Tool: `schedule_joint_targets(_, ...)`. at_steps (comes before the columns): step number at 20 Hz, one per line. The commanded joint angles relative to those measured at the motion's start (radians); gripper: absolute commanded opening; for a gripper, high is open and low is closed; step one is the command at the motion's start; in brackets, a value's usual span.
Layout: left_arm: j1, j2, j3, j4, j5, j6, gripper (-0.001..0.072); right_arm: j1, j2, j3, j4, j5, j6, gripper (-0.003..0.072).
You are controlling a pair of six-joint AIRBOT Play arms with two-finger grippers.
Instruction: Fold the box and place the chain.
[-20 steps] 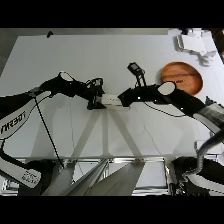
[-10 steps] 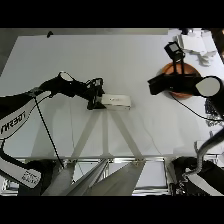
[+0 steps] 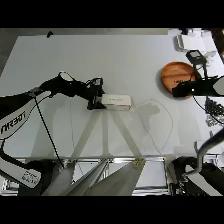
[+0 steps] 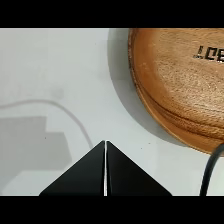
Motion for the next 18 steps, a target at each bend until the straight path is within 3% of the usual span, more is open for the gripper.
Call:
schedule_joint_targets(1,0.004,0.020,0.001,0.005,-0.016,-0.074,0.0010,-0.013,0.000,0.000,0.007,0.000,0.010,0.0010)
schedule_joint_targets(6,0.054,0.238,0.001,0.204,-0.026,-0.350,0.0013,-0.013,0.000,0.000,0.027,0.003,0.010,0.0010)
schedule_joint_targets(10,0.156,0.472,0.001,0.555,-0.075,-0.620,0.0012,-0.013,0.000,0.000,0.028,0.017,0.010,0.0010)
schedule_joint_targets(14,0.298,0.605,0.001,0.934,-0.043,-0.920,0.0008,-0.013,0.000,0.000,0.028,0.048,0.009,0.0010)
schedule_joint_targets(16,0.389,0.649,0.001,0.920,0.064,-1.027,0.0004,-0.013,0.000,0.000,0.028,0.052,0.009,0.0011)
schedule_joint_targets(18,0.477,0.689,0.000,0.784,0.252,-1.133,0.0003,-0.013,0.001,0.000,0.028,0.068,0.009,0.0011)
